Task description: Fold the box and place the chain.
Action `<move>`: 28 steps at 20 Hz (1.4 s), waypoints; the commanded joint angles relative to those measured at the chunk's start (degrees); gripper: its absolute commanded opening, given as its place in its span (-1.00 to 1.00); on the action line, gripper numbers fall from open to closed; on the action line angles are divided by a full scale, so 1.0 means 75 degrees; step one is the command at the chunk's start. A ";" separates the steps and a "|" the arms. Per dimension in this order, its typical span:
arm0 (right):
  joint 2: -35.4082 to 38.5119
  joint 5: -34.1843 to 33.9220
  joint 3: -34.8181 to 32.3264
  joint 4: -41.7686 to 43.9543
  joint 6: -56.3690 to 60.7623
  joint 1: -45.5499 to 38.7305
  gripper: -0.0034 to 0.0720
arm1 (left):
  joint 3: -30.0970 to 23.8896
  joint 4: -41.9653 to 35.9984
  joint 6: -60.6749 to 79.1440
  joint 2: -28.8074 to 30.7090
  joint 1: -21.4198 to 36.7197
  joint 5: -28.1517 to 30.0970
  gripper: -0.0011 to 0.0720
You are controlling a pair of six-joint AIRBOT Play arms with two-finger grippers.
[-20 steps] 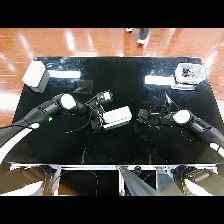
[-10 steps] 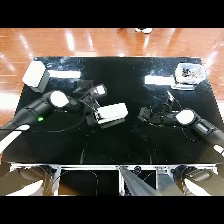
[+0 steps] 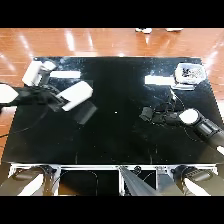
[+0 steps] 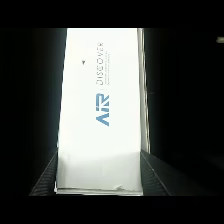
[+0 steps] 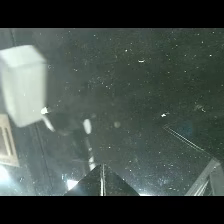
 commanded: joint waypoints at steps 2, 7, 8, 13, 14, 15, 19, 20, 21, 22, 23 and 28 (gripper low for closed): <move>0.0009 -0.0015 0.0009 -0.0009 -0.0201 -0.0009 -0.81 | 0.0006 0.1029 -0.1282 0.0501 0.2218 -0.0166 -0.93; 0.0009 -0.0009 0.0009 -0.0009 -0.0344 -0.0009 -0.80 | 0.0009 0.1105 -0.1058 0.0143 0.4838 0.0023 -0.92; 0.0006 -0.0023 0.0009 -0.0009 -0.0344 -0.0009 -0.81 | 0.0006 0.0976 -0.0985 0.0003 0.5199 0.0058 -0.92; 0.0006 -0.0064 0.0009 0.0015 -0.0338 -0.0009 -0.80 | 0.0009 -0.0393 0.0440 -0.1239 0.5709 0.0833 -0.92; 0.0006 -0.0064 0.0009 0.0026 -0.0332 -0.0009 -0.80 | 0.0009 -0.0726 0.0816 -0.1530 0.5712 0.0941 -0.92; 0.0006 -0.0064 0.0009 0.0026 -0.0300 -0.0009 -0.81 | 0.0009 -0.0927 0.1017 -0.1784 0.5712 0.1084 -0.92; 0.0006 -0.0058 0.0009 0.0026 -0.0137 -0.0009 -0.80 | 0.0125 -0.1830 0.1973 -0.2544 0.5709 0.1183 -0.92; 0.0006 -0.0050 0.0009 0.0029 -0.0111 -0.0009 -0.81 | 0.0189 -0.1827 0.1990 -0.2649 0.5712 0.1282 -0.91; 0.0006 -0.0006 0.0009 0.0029 -0.0108 -0.0009 -0.81 | 0.0239 -0.1827 0.1990 -0.2704 0.5712 0.1408 -0.88; 0.0006 0.0038 0.0009 0.0026 -0.0108 -0.0009 -0.81 | 0.0277 -0.1830 0.1990 -0.2713 0.5709 0.1524 -0.16; 0.0006 0.0085 0.0009 0.0026 -0.0108 -0.0009 -0.81 | 0.0347 -0.1824 0.1958 -0.2713 0.5689 0.1515 0.70; 0.0006 0.0125 0.0009 0.0020 -0.0114 -0.0009 -0.80 | 0.0866 -0.1792 0.1953 -0.2690 0.5659 0.0586 0.73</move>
